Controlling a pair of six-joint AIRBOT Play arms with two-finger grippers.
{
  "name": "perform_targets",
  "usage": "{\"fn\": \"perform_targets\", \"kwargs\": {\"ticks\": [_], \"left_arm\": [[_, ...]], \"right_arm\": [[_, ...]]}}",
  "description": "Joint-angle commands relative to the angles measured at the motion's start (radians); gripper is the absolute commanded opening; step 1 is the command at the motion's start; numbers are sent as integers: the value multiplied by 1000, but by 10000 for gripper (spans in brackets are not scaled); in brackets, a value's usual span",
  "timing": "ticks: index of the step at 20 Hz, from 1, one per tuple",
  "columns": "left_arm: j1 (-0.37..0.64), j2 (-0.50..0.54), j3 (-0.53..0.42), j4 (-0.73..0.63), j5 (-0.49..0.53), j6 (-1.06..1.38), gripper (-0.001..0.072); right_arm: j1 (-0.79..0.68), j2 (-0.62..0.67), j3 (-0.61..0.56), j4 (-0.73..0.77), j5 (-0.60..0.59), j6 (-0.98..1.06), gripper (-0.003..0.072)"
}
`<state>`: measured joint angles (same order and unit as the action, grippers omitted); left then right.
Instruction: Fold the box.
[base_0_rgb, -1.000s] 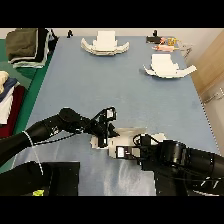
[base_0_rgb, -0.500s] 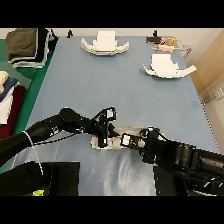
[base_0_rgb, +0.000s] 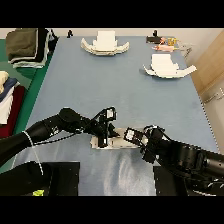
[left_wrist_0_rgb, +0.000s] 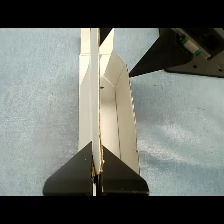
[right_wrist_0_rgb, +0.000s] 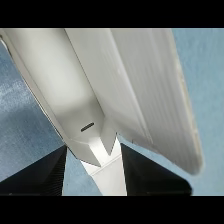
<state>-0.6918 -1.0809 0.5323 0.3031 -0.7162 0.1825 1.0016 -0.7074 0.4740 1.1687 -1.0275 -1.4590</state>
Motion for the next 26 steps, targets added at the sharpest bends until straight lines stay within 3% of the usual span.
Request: {"fn": "perform_targets", "kwargs": {"ticks": [1, 4, 5, 10, 14, 19, 26], "left_arm": [[0, -1, 1, 0, 0, 0, 13], [0, -1, 1, 0, 0, 0, 13], [0, -1, 1, 0, 0, 0, 13], [0, -1, 1, 0, 0, 0, 13], [0, -1, 1, 0, 1, 0, 14], [0, -1, 1, 0, 0, 0, 13], [0, -1, 1, 0, 0, 0, 13]], "right_arm": [[-1, -2, 0, -2, -14, 50, 526], [-1, -2, 0, -42, -74, 77, 553], [-1, -2, 0, -62, -82, 107, 720], [-61, -2, 0, -37, 2, 26, 720], [-229, -2, 0, 237, 94, -335, 720], [-505, -8, 0, 651, 106, -868, 720], [-745, -152, 1, 904, 54, -1233, 720]]}}
